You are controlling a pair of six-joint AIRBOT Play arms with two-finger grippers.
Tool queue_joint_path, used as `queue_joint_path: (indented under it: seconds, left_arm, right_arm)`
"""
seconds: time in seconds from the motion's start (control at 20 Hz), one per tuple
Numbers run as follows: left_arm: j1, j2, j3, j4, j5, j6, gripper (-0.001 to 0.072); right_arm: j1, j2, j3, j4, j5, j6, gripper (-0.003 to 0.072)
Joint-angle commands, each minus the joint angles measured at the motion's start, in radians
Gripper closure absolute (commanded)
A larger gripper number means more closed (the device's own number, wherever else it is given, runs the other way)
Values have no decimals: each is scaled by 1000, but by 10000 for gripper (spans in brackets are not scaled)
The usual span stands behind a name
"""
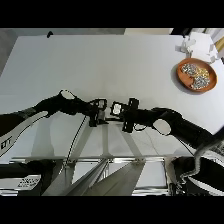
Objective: Fold the box and place the chain.
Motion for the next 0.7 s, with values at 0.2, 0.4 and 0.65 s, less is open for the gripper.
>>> queue_joint_path:
  seconds: [0.2, 0.4, 0.65]
  left_arm:
    - [-1, 0, 0, 1, -3, 0, 437]
    - [-1, 0, 0, 1, -3, 0, 437]
    - [-1, 0, 0, 0, -3, 0, 437]
  right_arm:
    - [1, -20, -1, 28, 83, 0, 667]
    - [1, -26, -1, 35, 95, 0, 667]
    - [1, -8, -1, 35, 185, -4, 543]
